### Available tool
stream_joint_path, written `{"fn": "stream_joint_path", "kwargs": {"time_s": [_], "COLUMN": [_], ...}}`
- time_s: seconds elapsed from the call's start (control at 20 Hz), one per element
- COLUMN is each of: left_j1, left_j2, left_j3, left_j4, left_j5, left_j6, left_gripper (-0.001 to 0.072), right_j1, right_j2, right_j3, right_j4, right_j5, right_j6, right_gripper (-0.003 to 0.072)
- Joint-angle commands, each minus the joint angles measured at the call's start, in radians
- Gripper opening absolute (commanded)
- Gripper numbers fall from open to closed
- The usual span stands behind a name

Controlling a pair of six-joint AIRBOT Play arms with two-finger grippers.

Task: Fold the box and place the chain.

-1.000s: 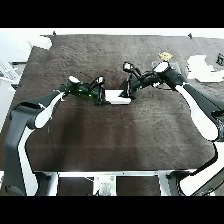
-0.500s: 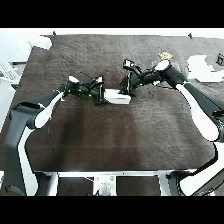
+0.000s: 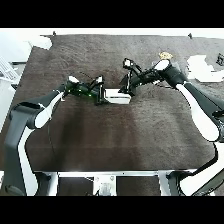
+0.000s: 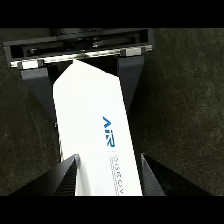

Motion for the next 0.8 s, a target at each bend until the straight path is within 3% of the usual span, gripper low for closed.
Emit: {"fn": "stream_joint_path", "kwargs": {"time_s": [0.0, 0.75], "left_j1": [-0.001, -0.001], "left_j2": [0.001, 0.001], "left_j3": [0.0, 0.0], "left_j4": [0.001, 0.001], "left_j5": [-0.002, -0.002], "left_j6": [0.001, 0.001], "left_gripper": [0.0351, 0.0351], "right_j1": [0.0, 0.055], "right_j2": [-0.001, -0.001], "right_j3": [-0.01, -0.127], "right_j4": [-0.011, 0.01], "right_j5": [-0.027, -0.061], "right_j6": [-0.001, 0.0], "right_gripper": [0.0443, 0.0443]}}
